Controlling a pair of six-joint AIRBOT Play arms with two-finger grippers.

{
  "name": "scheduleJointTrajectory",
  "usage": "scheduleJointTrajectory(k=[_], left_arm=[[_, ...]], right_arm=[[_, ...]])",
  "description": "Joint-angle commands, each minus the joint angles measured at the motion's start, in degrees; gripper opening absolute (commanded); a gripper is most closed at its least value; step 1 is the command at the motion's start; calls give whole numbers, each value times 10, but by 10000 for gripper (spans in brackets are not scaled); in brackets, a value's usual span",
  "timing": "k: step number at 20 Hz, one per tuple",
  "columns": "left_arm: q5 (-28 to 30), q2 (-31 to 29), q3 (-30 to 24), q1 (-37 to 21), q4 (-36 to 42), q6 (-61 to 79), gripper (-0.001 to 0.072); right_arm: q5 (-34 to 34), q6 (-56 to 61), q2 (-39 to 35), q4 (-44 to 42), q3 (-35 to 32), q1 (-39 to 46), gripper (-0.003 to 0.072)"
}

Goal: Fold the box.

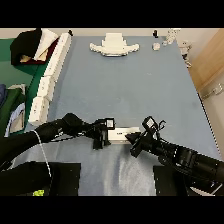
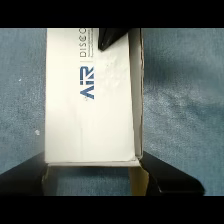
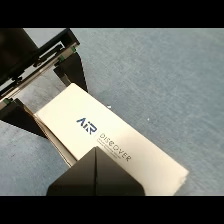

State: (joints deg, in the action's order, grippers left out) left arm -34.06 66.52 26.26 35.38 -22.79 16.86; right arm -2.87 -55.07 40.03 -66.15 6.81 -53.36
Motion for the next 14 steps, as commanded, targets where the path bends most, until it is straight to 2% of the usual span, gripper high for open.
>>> scheduleJointTrajectory(k=[1, 9, 14], left_arm=[[0, 0, 0, 0, 0, 0, 524], [0, 0, 0, 0, 0, 0, 524], [0, 0, 0, 0, 0, 0, 524]], right_arm=[[-15, 0, -6, 9, 7, 0, 3], [-32, 0, -2, 20, 8, 0, 2], [-28, 0, 30, 27, 7, -16, 2]])
